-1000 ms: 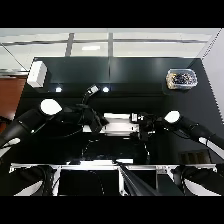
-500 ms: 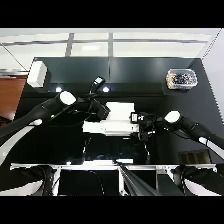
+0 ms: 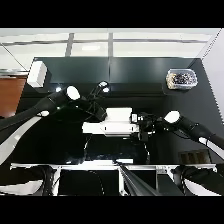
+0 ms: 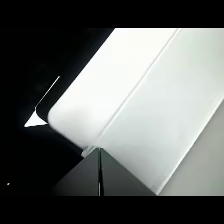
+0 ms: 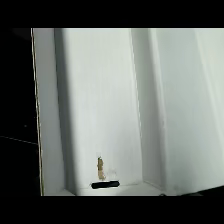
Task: Fold the box and place the chain.
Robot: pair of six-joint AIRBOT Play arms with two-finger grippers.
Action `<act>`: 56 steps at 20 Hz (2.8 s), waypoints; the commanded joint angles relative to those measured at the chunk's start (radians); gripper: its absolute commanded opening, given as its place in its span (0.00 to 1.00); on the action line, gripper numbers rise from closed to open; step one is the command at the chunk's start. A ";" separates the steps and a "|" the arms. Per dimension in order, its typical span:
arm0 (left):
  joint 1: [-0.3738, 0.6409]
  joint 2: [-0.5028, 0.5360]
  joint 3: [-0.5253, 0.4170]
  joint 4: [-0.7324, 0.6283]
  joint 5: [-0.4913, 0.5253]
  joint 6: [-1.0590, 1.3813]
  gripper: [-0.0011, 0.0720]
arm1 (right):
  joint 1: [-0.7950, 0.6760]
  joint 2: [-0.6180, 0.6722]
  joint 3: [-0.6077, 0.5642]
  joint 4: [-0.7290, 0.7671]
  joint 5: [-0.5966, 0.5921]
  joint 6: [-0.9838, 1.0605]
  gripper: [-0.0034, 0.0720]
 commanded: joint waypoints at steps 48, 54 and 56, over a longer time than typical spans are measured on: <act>-0.019 0.166 -0.356 -0.401 0.086 1.009 0.08 | 0.001 -0.001 0.000 0.001 -0.002 0.001 0.22; -0.055 0.165 -0.355 -0.380 0.105 1.015 0.23 | 0.001 -0.001 0.000 0.001 -0.003 0.001 0.22; -0.059 0.165 -0.355 -0.379 0.125 1.015 0.49 | 0.001 -0.001 0.000 0.001 -0.004 0.001 0.22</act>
